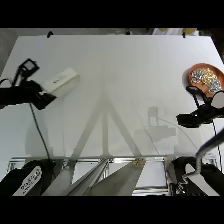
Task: Fold the box and place the chain.
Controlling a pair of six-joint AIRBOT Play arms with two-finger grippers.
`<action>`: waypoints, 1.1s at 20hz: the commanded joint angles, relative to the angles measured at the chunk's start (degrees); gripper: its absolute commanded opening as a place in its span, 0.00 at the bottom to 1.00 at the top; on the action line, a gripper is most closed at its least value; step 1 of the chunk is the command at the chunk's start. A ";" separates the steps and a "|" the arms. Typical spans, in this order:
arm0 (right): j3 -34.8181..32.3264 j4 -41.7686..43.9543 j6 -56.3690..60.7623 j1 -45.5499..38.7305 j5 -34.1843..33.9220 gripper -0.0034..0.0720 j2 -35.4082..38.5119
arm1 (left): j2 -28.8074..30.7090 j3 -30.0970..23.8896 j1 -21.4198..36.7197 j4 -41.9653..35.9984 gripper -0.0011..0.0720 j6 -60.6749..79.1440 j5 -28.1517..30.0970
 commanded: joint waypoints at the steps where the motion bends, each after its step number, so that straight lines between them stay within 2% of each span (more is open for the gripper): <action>1: -0.02 0.02 0.00 -0.02 0.00 0.07 0.04 | 0.15 -0.11 11.82 5.05 0.39 -11.13 1.07; 4: -0.02 0.02 0.00 -0.02 0.00 0.07 0.04 | -2.56 -0.39 16.74 5.07 0.39 -12.48 1.05; 9: -0.02 0.02 0.00 -0.02 0.00 0.07 0.04 | -7.96 -0.55 17.66 9.53 0.40 -17.11 -0.59; 10: -0.04 0.02 0.00 -0.02 0.00 0.07 0.04 | -8.98 -0.55 17.66 10.86 0.45 -17.46 -1.49; 12: -0.04 0.02 0.00 -0.02 0.00 0.07 0.04 | -10.78 -0.55 17.66 12.31 0.71 -19.93 -2.69; 15: -0.02 0.02 0.00 -0.02 0.00 0.07 0.04 | -11.72 -0.55 17.66 13.33 0.75 -23.34 -4.13; 18: -0.04 0.02 0.00 -0.02 0.00 0.07 0.04 | -11.61 -0.55 17.64 13.57 0.97 -23.65 -5.25; 22: -0.02 0.02 0.00 -0.02 0.00 0.07 0.04 | -9.79 -0.55 17.44 13.57 0.97 -23.74 -6.45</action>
